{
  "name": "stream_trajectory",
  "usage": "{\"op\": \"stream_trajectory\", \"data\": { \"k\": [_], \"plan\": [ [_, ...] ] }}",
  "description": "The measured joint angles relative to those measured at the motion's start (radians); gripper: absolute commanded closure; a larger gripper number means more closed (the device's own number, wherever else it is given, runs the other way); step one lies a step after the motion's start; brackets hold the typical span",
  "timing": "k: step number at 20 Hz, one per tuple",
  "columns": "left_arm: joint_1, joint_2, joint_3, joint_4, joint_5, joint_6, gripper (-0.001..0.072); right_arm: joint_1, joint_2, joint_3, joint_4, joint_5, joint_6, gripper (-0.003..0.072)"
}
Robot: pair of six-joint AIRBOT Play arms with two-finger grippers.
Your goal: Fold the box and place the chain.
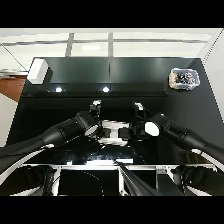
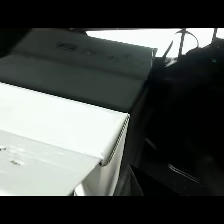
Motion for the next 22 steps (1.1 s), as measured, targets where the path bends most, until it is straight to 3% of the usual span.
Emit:
{"op": "stream_trajectory", "data": {
  "k": [1, 11, 13, 22],
  "plan": [
    [0.0, 0.0, 0.0, 0.0, 0.0, 0.0, 0.0682, 0.008, -0.009, 0.011, -0.017, 0.008, 0.016, 0.0388],
    [0.0, 0.0, 0.0, 0.0, 0.003, 0.0, 0.0682, 0.067, -0.096, 0.103, -0.148, 0.092, 0.175, 0.0392],
    [0.0, 0.0, 0.0, 0.0, 0.003, 0.0, 0.0682, 0.071, -0.106, 0.11, -0.172, 0.097, 0.213, 0.0458],
    [0.0, 0.0, 0.0, 0.0, 0.006, 0.0, 0.0682, 0.077, -0.155, 0.128, -0.194, 0.102, 0.264, 0.046]
  ]
}}
